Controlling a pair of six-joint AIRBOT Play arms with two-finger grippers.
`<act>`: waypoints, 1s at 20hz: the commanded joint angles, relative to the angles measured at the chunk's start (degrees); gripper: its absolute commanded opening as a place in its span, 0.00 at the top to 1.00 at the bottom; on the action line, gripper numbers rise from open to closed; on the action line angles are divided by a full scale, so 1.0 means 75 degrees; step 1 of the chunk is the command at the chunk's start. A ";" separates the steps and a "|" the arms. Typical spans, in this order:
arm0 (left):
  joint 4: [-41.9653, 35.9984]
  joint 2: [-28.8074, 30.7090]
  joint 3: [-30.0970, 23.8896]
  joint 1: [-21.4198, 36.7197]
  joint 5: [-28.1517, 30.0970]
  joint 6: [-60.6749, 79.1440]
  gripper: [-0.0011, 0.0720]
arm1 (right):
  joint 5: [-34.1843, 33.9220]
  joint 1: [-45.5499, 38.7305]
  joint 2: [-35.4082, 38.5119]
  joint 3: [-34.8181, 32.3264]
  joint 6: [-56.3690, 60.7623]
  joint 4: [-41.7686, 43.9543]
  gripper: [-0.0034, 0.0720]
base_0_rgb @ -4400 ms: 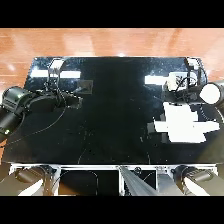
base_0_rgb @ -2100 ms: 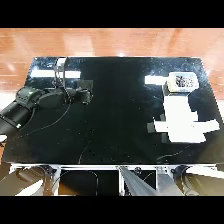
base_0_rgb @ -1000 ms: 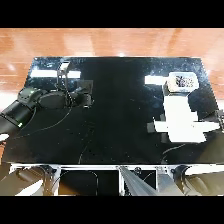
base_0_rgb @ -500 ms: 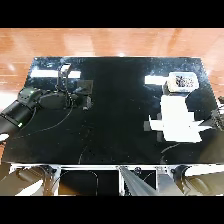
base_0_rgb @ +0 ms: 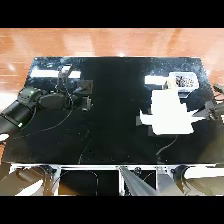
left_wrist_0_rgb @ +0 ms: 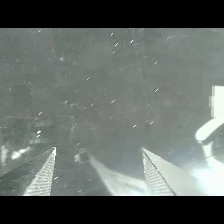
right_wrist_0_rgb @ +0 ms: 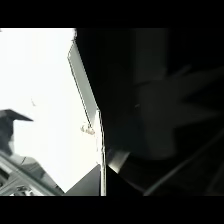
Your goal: Fold the box and place the chain.
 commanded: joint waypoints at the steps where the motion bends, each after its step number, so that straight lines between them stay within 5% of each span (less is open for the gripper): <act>1: 0.0708 -0.0003 0.0000 0.0192 0.0414 -0.0006 0.14 | -0.0058 0.0956 0.0554 -0.0641 0.0166 0.0487 0.90; 5: 0.0501 -0.0003 0.0000 0.1003 0.0804 0.0032 0.14 | -0.0711 0.2060 0.1364 -0.1644 0.0659 0.1376 0.90; 13: -0.0079 -0.0003 -0.0009 0.1734 0.1411 0.0717 0.14 | -0.4208 0.5689 0.2879 -0.3567 0.1990 0.2425 0.90; 17: -0.0216 0.0006 -0.0009 0.1760 0.1702 0.0982 0.14 | -0.5625 0.7332 0.2923 -0.3564 0.2629 0.2084 0.90; 20: -0.0280 0.0076 -0.0181 0.2162 0.1830 0.1040 0.14 | -0.6135 0.7761 0.3424 -0.3570 0.3812 0.0309 0.90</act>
